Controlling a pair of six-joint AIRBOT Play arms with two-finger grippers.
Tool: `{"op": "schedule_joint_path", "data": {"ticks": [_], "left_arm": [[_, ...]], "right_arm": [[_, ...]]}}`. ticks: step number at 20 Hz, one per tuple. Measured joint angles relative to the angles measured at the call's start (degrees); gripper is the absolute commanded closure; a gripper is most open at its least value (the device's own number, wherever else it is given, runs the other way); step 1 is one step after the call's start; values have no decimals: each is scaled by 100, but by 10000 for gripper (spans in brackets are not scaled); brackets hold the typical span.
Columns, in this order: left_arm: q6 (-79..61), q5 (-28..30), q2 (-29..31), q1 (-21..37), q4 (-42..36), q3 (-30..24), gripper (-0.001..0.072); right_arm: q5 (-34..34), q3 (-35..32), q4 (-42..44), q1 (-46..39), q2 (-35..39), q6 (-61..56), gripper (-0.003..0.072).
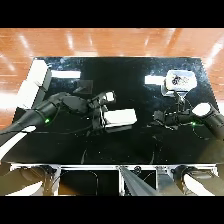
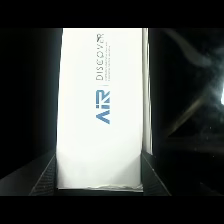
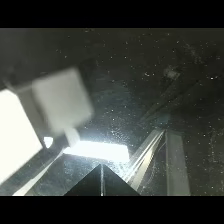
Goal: Fold the box and place the chain.
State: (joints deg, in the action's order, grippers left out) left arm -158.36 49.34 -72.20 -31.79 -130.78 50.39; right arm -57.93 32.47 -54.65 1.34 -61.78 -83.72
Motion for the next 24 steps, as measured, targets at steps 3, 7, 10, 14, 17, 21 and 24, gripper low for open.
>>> {"op": "schedule_joint_path", "data": {"ticks": [3,7,10,14,17,21,24], "left_arm": [[610,179,391,354,-2,13,696],[1663,796,938,977,492,20,696],[2599,1517,1349,1561,1217,13,696],[3316,2304,1902,2601,1858,-92,696],[3550,2780,2245,3753,2232,-170,696],[3536,3259,2514,5648,2535,-210,696],[3303,3375,2575,6900,2603,-219,695]], "right_arm": [[-2,0,-2,0,0,17,658],[-39,0,-7,0,0,92,659],[-81,0,-4,0,0,175,659],[-98,0,-7,0,0,302,659],[-98,0,-7,0,0,474,658],[-57,0,-4,0,0,645,659],[11,0,-4,0,0,688,659]]}}
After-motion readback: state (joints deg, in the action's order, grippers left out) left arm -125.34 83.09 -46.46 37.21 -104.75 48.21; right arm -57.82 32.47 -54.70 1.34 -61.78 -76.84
